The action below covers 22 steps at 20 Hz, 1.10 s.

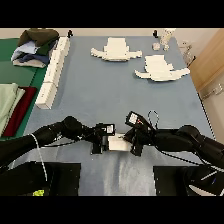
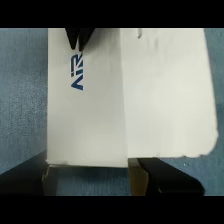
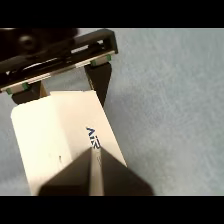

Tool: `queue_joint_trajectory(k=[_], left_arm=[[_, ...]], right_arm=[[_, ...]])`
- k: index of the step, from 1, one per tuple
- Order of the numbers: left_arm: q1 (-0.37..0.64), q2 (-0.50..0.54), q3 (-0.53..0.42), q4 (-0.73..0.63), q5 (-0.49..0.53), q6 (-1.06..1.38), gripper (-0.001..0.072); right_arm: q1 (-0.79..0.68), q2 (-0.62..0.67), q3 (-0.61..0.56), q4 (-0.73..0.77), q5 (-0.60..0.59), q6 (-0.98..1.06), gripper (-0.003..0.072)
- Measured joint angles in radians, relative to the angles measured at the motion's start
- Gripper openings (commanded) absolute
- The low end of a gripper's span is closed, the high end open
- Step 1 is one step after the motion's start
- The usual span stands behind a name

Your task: Fold the box.

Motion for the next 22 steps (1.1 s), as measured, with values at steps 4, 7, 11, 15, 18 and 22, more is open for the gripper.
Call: queue_joint_trajectory(k=[4,7,11,15,18,22], left_arm=[[0.000,0.000,0.000,0.000,0.000,0.000,0.0440],[0.000,0.000,0.000,0.000,0.000,0.000,0.0440],[0.000,0.000,0.000,0.000,0.000,0.000,0.0441],[0.000,0.000,0.000,0.000,0.000,0.000,0.0440],[0.000,0.000,0.000,0.000,0.000,0.000,0.0440],[0.000,0.000,0.000,0.000,0.000,-0.001,0.0440]], right_arm=[[0.029,0.032,-0.012,-0.046,0.029,-0.100,0.0538],[0.037,0.042,-0.015,-0.029,0.031,-0.198,0.0568],[0.040,0.044,-0.016,0.033,0.023,-0.321,0.0568],[0.040,0.027,-0.016,0.059,0.006,-0.389,0.0568],[0.040,-0.004,-0.016,0.065,-0.001,-0.434,0.0568],[0.040,-0.031,-0.016,0.056,0.014,-0.474,0.0567]])
